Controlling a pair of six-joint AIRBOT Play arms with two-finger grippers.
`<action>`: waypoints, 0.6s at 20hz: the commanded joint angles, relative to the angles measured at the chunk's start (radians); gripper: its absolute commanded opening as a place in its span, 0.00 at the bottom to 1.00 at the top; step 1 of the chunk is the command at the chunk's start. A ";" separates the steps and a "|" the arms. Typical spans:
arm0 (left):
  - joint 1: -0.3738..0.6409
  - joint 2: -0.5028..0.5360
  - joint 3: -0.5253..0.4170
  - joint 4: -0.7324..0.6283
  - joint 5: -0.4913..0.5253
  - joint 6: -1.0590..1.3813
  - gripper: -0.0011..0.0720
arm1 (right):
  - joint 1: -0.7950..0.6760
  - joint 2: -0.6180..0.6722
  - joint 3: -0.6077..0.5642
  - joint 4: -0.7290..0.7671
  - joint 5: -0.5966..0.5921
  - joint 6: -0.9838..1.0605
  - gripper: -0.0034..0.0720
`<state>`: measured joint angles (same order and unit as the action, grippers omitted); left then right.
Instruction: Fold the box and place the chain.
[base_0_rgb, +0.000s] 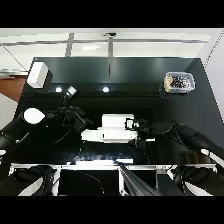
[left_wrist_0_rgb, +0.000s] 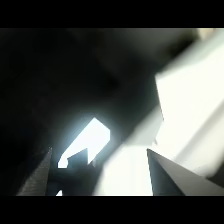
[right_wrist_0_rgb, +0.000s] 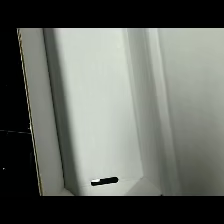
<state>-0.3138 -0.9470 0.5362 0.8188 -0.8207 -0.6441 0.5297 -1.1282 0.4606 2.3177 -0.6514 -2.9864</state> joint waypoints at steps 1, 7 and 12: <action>-0.004 0.012 -0.022 0.085 -0.184 0.242 0.98 | 0.001 0.000 0.000 0.000 0.001 0.000 0.76; -0.177 -0.016 -0.050 0.067 0.051 0.370 0.98 | 0.001 0.000 0.000 0.000 0.000 0.000 0.76; -0.260 -0.080 -0.050 0.066 0.155 0.454 0.98 | 0.001 0.000 0.000 0.000 0.000 0.000 0.76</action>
<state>-0.5289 -0.9970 0.4873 0.8825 -0.7361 -0.2596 0.5297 -1.1282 0.4606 2.3177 -0.6510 -2.9860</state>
